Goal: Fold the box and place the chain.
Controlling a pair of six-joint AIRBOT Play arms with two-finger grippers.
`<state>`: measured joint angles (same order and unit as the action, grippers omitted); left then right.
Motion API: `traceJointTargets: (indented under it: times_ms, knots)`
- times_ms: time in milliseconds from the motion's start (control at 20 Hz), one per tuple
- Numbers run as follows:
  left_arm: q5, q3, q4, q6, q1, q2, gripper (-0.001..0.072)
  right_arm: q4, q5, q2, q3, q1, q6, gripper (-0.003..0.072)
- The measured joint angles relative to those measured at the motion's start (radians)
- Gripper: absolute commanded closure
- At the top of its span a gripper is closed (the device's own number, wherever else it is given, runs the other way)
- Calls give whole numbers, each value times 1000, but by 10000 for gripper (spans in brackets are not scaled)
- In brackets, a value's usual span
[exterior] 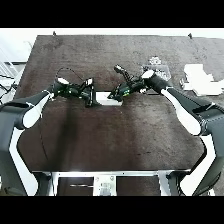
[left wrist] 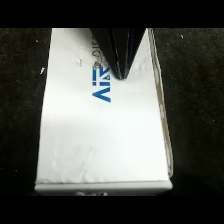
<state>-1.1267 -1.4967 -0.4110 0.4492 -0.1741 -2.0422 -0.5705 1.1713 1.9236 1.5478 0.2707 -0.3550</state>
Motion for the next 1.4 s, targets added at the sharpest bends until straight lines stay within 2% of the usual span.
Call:
traceJointTargets:
  times_ms: [150,300,450,650,950,1000,1050,1200,1400]
  knots:
    - [-2,0,1,-2,0,0,239,94,3,-93,4,-5,21,680]
    - [-1,0,1,-1,0,0,239,125,5,-218,-10,-10,-2,681]
    - [0,0,1,-1,0,0,239,99,-1,-376,-93,-27,-57,680]
    - [0,0,1,0,0,0,239,19,-101,-646,-337,-82,-141,679]
    - [0,0,1,-3,0,0,252,-32,-319,-998,-800,-210,-178,679]
    - [-1,0,1,-9,0,0,613,-32,-360,-1038,-860,-229,-181,678]
    - [-3,0,0,-19,0,1,691,-32,-391,-1068,-913,-244,-182,678]
    - [-11,0,-3,-74,14,26,696,-39,-451,-1122,-1020,-279,-182,678]
    - [10,2,-3,-209,85,114,698,-48,-479,-1146,-1070,-295,-183,678]
